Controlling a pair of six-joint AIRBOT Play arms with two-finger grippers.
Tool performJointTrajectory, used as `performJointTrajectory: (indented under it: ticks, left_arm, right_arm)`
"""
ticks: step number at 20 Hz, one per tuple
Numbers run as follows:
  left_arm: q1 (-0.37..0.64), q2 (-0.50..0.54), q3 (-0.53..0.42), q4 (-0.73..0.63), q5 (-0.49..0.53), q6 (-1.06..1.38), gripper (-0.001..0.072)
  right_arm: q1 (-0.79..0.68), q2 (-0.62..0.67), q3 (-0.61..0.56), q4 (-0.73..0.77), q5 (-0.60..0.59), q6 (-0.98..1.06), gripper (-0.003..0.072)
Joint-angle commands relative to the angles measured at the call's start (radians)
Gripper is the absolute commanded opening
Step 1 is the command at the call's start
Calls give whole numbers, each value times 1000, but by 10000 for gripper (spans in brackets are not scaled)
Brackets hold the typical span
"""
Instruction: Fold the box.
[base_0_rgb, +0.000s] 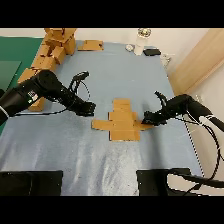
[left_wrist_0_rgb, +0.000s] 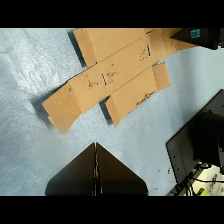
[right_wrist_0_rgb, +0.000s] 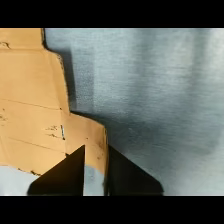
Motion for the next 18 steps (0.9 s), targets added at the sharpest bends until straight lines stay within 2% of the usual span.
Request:
performJointTrajectory:
  ticks: [1,3,4,5,6,8,12,14,18]
  left_arm:
    - [0,1,0,-37,5,0,12]
    - [0,1,0,-77,4,32,15]
    - [1,1,1,-86,8,60,52]
    - [10,1,1,-85,8,69,306]
    - [28,1,1,-84,0,72,370]
    - [93,1,1,-85,-46,72,370]
    - [282,-8,-1,-77,-209,83,373]
    - [373,-12,-29,-90,-230,87,594]
    - [460,-12,-150,-171,-219,171,598]
  right_arm:
    - [3,-8,0,84,-34,-87,18]
    - [11,-8,-1,154,-35,-134,4]
    - [21,-6,-4,204,-35,-159,4]
    - [35,-6,-10,261,-30,-198,3]
    - [55,-4,-26,341,-11,-256,2]
    - [112,11,-75,469,31,-366,1]
    - [252,117,-225,521,190,-423,0]
    - [321,199,-304,539,260,-448,0]
    - [463,362,-407,538,385,-481,1]
